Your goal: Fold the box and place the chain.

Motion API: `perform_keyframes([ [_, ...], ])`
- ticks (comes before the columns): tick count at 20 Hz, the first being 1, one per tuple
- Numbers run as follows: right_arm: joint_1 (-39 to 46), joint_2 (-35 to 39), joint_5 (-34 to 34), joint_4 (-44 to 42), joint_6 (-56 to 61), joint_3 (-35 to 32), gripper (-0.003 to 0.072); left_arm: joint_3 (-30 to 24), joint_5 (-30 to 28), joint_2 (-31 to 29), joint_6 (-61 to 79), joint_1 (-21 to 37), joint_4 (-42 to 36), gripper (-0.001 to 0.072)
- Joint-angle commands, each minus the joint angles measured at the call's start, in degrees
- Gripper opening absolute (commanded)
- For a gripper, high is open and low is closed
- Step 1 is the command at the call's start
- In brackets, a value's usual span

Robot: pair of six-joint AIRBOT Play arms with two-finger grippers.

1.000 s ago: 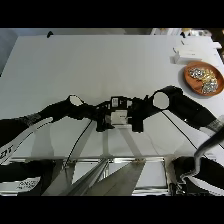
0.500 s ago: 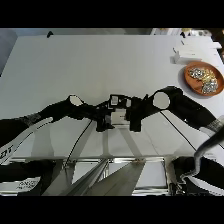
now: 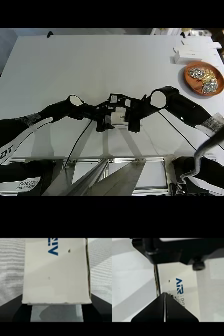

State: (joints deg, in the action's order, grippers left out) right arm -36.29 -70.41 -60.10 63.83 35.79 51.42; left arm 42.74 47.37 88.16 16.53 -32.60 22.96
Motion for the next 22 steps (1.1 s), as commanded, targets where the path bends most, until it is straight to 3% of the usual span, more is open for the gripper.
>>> perform_keyframes([
  [1, -0.1, -0.3, -1.1, -0.1, 0.2, -0.2, 0.0018, 0.0, 0.0, 0.0, -0.1, 0.0, -0.1, 0.0271],
  [16, -0.1, -3.2, -0.6, -0.9, 0.3, -2.1, 0.0018, 0.0, 0.0, 0.0, -0.1, 0.0, -0.1, 0.0271],
  [22, -0.1, 2.0, 0.6, -0.9, 7.8, -1.9, 0.0018, 0.0, 0.0, 0.0, -0.1, 0.0, 0.0, 0.0271],
])
